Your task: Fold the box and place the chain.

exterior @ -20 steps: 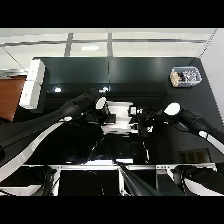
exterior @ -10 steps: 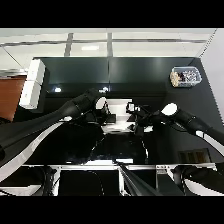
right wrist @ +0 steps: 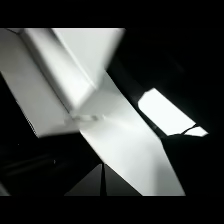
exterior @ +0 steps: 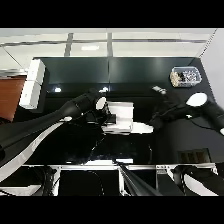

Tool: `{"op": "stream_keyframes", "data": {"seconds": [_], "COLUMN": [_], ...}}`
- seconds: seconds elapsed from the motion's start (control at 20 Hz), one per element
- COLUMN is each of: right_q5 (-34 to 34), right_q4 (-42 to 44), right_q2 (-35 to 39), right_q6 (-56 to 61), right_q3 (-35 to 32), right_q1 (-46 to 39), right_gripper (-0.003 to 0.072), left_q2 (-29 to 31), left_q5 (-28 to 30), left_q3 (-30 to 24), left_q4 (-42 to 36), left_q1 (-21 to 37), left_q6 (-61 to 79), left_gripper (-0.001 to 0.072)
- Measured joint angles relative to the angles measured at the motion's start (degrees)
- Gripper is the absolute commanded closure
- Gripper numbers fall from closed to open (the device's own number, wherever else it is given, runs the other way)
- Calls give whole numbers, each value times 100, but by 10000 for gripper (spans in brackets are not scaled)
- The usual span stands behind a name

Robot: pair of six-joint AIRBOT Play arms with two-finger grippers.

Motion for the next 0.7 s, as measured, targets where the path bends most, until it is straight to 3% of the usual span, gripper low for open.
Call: {"op": "stream_keyframes", "data": {"seconds": [0.1, 0.3, 0.45, 0.7], "right_q5": [151, -293, -461, -785], "right_q4": [-249, -232, 289, 1652], "right_q2": [87, -15, -396, -944], "right_q6": [813, 2079, 2188, 1484], "right_q3": [-101, -743, -1121, -1294], "right_q1": [-782, -1834, -1764, -811], "right_gripper": [668, 668, 668, 668], "left_q2": [0, 0, 0, 0], "left_q5": [-2, -4, -7, -24], "left_q3": [0, 0, 0, 0], "left_q4": [7, 17, 17, 15], "left_q1": [0, 0, 0, 0], "left_q6": [0, -2, -2, -2], "left_gripper": [682, 682, 683, 683]}}
